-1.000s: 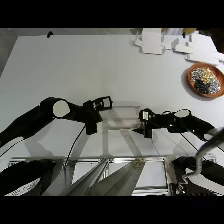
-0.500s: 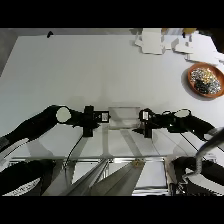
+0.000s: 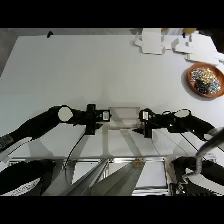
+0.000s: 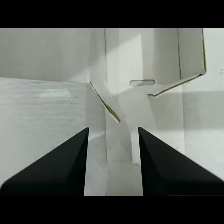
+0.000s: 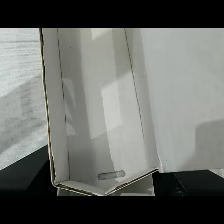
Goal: Fold the box and place the chain.
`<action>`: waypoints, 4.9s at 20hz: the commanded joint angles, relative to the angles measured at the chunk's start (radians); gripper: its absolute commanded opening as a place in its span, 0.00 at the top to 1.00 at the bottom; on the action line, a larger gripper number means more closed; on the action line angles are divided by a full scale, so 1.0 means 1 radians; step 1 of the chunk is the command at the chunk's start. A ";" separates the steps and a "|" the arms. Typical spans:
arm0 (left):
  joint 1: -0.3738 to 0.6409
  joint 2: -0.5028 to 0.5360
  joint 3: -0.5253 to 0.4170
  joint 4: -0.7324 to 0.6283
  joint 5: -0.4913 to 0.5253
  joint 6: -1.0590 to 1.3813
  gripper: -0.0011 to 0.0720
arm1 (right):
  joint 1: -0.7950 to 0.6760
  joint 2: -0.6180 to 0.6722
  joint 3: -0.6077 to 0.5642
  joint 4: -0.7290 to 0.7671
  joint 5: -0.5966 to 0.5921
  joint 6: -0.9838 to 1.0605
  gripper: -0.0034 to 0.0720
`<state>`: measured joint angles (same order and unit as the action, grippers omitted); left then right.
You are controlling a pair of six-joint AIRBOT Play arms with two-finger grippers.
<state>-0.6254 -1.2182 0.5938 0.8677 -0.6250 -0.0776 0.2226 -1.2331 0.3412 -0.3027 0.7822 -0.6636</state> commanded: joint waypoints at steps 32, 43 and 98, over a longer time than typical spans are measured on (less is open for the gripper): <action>-0.106 -0.047 0.000 -0.285 0.050 0.104 0.78 | 0.001 0.000 0.000 0.000 0.000 0.000 0.37; -0.101 0.004 0.000 -0.260 0.013 -0.040 0.30 | 0.001 0.000 0.000 0.000 0.000 0.000 0.37; 0.047 0.051 0.032 -0.148 -0.172 -1.318 0.73 | 0.001 0.000 0.000 0.000 0.000 0.000 0.37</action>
<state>-0.5812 -1.1706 0.6247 0.6987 -0.7929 -1.3808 0.2230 -1.2331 0.3412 -0.3031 0.7811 -0.6636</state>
